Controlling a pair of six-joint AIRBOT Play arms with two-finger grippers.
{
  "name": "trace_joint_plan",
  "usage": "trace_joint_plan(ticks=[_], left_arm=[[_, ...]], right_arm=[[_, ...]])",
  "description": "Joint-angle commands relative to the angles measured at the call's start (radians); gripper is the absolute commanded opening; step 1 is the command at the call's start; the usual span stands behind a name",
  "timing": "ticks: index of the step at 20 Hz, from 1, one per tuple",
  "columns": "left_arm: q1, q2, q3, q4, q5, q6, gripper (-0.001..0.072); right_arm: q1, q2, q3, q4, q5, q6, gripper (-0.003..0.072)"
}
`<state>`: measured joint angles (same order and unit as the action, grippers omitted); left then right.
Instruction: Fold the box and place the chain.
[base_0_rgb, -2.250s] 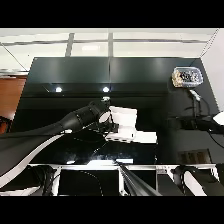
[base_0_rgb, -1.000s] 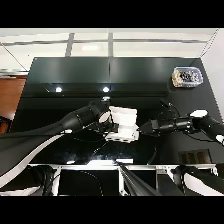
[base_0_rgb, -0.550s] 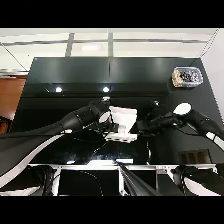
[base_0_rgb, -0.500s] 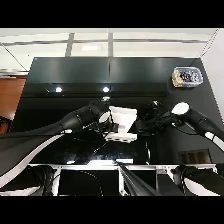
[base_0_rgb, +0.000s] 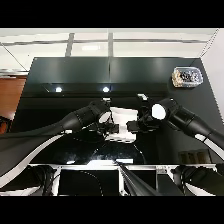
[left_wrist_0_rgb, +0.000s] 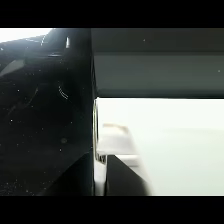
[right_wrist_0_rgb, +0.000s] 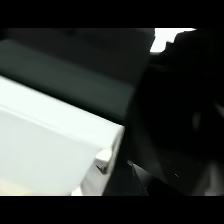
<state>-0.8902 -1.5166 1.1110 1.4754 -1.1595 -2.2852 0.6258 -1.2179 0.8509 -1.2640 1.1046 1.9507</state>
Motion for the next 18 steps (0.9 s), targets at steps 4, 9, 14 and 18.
trace_joint_plan(ticks=[4,9,14,18], left_arm=[[0.000,0.001,0.000,0.001,-0.002,0.000,0.0030],[0.001,0.001,0.000,0.001,-0.001,0.000,0.0030],[0.001,0.001,0.000,0.001,-0.001,0.000,0.0030],[0.000,0.001,0.000,0.001,-0.001,0.000,0.0030]], right_arm=[[0.078,-0.040,0.036,-0.110,0.094,0.295,0.0415],[0.087,-0.107,0.079,-0.068,0.130,0.324,0.0344],[0.087,-0.128,0.079,-0.039,0.098,0.349,0.0264],[0.087,-0.141,0.079,-0.042,0.081,0.358,0.0265]])
